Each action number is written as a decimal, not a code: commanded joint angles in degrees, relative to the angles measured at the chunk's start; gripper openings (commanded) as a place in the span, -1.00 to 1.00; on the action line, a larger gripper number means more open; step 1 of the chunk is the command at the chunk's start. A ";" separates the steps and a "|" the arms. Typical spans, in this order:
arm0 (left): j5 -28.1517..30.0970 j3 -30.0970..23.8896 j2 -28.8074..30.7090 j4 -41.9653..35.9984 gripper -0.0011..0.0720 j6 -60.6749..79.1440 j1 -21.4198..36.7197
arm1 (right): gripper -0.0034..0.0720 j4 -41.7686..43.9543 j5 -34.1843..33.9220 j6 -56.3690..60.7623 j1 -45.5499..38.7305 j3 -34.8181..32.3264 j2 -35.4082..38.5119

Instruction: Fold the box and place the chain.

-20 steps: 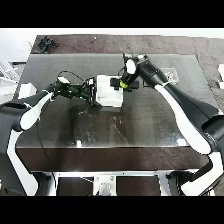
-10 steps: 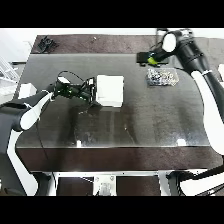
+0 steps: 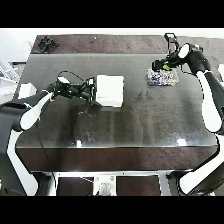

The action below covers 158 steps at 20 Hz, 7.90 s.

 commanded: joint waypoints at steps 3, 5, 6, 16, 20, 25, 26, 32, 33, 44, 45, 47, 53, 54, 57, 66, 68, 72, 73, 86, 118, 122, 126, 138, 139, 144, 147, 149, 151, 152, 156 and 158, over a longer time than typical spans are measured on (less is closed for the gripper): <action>0.07 0.00 0.04 0.02 0.50 0.02 0.02 | 0.35 1.62 -5.51 -10.34 -1.90 0.26 -4.37; 0.07 0.00 0.04 0.02 0.50 0.02 0.02 | 0.36 1.64 -5.81 -10.84 -1.90 0.31 -5.14; 0.07 0.00 0.04 0.02 0.50 0.02 0.02 | 0.36 1.66 -6.08 -10.97 -1.90 0.31 -5.46; 0.04 0.00 0.04 0.04 0.50 0.02 0.02 | -0.19 5.51 -6.54 -12.48 -1.31 0.50 -7.80; 0.04 0.00 0.04 0.02 0.50 0.02 0.02 | -0.90 5.44 -5.90 -11.93 -1.18 2.80 -7.15; 0.04 0.00 0.04 0.04 0.50 0.02 0.02 | -0.91 0.87 -0.09 -7.21 -0.57 8.20 -6.34; 0.04 0.00 0.04 0.02 0.50 0.02 0.02 | -0.91 -1.77 1.40 -5.77 -0.13 8.81 -5.18; 0.04 0.00 0.04 0.02 0.50 0.02 0.02 | -0.91 -6.88 7.34 -2.75 3.85 8.90 9.31; 0.04 0.00 0.04 0.02 0.50 0.02 0.02 | -0.91 -7.67 7.32 -2.75 4.92 8.92 12.31; 0.02 0.00 0.04 0.02 0.50 0.02 0.02 | -0.91 -8.11 8.74 -2.75 16.98 8.92 28.13; 0.02 0.00 0.04 0.02 0.50 0.02 0.02 | -0.91 -8.11 9.99 -2.73 18.32 8.90 28.13; 0.04 0.00 0.04 0.02 0.50 0.02 0.02 | -0.91 -8.11 11.39 -1.90 20.98 8.90 28.13; 0.04 0.00 0.04 0.02 0.50 0.02 0.02 | -0.91 -7.82 11.15 -1.66 25.00 8.87 28.04; 0.02 0.00 0.04 0.02 0.50 0.02 0.02 | -0.91 -7.45 11.15 -1.66 25.49 8.79 28.04; 0.02 0.00 0.04 0.02 0.50 0.02 0.02 | -0.91 -7.48 11.13 -1.68 27.45 8.72 28.04; 0.02 0.00 0.04 0.02 0.50 0.02 0.02 | -0.91 -4.94 11.13 -1.70 29.07 8.66 27.54; 0.02 0.00 0.04 0.02 0.50 0.02 0.02 | -0.91 -3.41 11.13 -1.73 29.07 7.93 26.93; 0.02 0.00 0.04 0.02 0.50 0.02 0.02 | -0.91 -1.81 11.08 -1.70 29.05 3.52 26.12; 0.02 0.00 0.04 0.02 0.50 0.02 0.02 | -0.91 -0.68 11.04 -1.70 29.05 1.99 25.83; 0.04 0.00 0.04 0.02 0.50 0.02 0.02 | 0.26 -9.84 10.67 -6.08 25.57 -13.22 24.52; 0.04 0.00 0.04 0.02 0.50 0.02 0.02 | 0.27 45.92 3.13 -89.00 8.59 -32.00 4.70; 0.04 0.00 0.04 0.02 0.50 0.02 0.02 | 0.22 44.57 2.89 -88.96 8.59 -31.98 4.04; 0.02 0.00 0.04 0.02 0.50 0.02 0.02 | -0.26 44.41 1.97 -87.89 8.68 -32.00 4.02; 0.00 0.00 0.04 0.02 0.50 0.02 0.02 | -0.91 37.99 5.11 -67.71 8.85 -29.29 20.68; 0.02 0.00 0.04 0.02 0.50 0.02 0.02 | -0.91 38.12 5.27 -66.51 9.07 -29.29 23.26; 0.00 0.00 0.04 0.02 0.50 0.02 0.02 | -0.91 42.77 4.44 -65.79 11.32 -29.07 31.39; -0.02 0.00 0.04 0.02 0.50 0.02 0.02 | -0.91 42.93 2.97 -65.79 13.35 -28.98 30.67; 0.00 0.00 0.04 0.02 0.50 0.02 0.02 | -0.91 42.95 1.86 -65.79 14.60 -29.00 29.49; -0.02 0.00 0.04 0.02 0.50 0.02 0.02 | -0.91 42.95 1.79 -65.79 15.82 -29.00 27.61; -0.02 0.00 0.04 0.02 0.50 0.02 0.02 | -0.91 42.95 1.79 -65.79 16.33 -29.00 26.38; 0.00 0.00 0.04 0.02 0.50 0.02 0.02 | -0.91 42.97 1.86 -65.72 17.57 -29.07 21.00; 0.00 0.00 0.04 0.02 0.50 0.02 0.02 | -0.91 42.88 1.81 -65.75 17.77 -29.97 18.23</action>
